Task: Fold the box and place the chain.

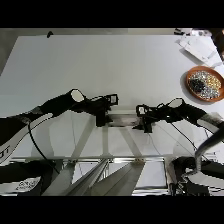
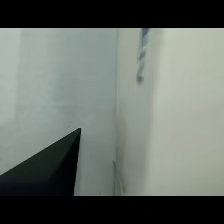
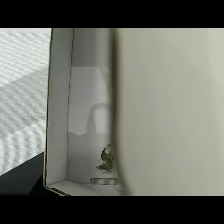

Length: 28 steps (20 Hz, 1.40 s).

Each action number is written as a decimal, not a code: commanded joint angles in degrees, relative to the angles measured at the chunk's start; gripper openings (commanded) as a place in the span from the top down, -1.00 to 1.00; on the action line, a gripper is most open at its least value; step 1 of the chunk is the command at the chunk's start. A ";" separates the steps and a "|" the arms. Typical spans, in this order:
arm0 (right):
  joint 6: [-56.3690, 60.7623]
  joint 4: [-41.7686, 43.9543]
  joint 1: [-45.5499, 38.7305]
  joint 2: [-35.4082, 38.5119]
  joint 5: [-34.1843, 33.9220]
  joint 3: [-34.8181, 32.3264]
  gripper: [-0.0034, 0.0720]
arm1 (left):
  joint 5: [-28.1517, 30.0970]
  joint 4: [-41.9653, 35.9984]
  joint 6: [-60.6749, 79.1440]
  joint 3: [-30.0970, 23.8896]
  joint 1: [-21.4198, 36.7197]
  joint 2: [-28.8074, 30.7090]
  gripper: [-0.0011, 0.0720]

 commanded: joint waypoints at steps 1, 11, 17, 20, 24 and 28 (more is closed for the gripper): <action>0.04 0.26 0.02 -0.04 -0.35 0.02 0.01 | -2.01 4.46 -4.39 0.07 0.17 3.17 -0.49; 0.04 0.26 0.02 -0.04 -0.35 0.02 0.01 | -12.24 15.80 -21.49 0.07 1.64 16.31 0.96; 0.04 0.26 0.02 -0.04 -0.35 0.02 0.01 | -11.19 -2.91 -17.57 0.07 -2.80 17.33 0.95; 0.04 0.26 0.02 -0.04 -0.35 0.02 0.01 | -1.73 -8.48 -15.87 0.07 -6.27 16.48 0.95; 0.04 0.26 0.02 -0.04 -0.35 0.02 0.01 | 11.72 -10.54 -17.46 0.07 -7.37 12.50 0.95; 0.04 0.26 0.02 -0.04 -0.35 0.02 0.01 | 23.15 -10.47 -23.19 0.07 -7.37 7.52 0.95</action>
